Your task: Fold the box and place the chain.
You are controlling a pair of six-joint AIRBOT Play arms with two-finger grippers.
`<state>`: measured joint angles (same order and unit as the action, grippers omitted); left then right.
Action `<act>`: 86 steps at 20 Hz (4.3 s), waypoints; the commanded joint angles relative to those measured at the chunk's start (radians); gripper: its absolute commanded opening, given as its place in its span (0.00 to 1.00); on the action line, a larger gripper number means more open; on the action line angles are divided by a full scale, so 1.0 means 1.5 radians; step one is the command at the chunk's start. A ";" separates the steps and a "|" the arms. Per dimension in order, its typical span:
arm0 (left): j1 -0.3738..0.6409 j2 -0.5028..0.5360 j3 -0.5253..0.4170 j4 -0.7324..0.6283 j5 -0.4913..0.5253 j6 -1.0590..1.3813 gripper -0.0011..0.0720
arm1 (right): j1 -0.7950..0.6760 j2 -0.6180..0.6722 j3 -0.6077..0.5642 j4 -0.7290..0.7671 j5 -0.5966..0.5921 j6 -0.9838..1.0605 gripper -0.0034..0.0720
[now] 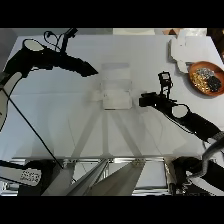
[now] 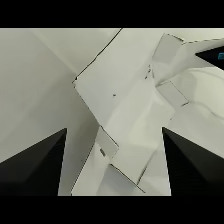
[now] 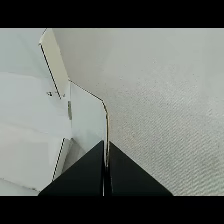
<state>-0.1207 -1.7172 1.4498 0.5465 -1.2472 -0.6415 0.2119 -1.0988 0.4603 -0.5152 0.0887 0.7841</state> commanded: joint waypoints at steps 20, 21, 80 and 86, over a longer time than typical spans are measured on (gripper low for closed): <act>-0.076 -0.090 0.022 0.025 0.070 0.187 0.90 | 0.001 0.000 0.000 0.000 0.000 0.000 0.06; -0.079 -0.090 0.022 0.027 0.083 0.187 0.90 | 0.001 0.000 0.000 0.000 0.000 0.000 0.06; -0.112 -0.111 0.029 0.039 0.049 0.215 0.02 | -0.003 0.030 0.002 -0.003 -0.001 0.000 0.66; -0.098 0.042 0.028 0.172 -0.043 0.141 0.02 | -0.114 0.173 0.002 -0.008 0.005 0.000 0.65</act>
<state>-0.2810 -1.7519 1.4921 0.7395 -1.2320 -0.3923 0.1139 -0.9260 0.4622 -0.5240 0.0898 0.7837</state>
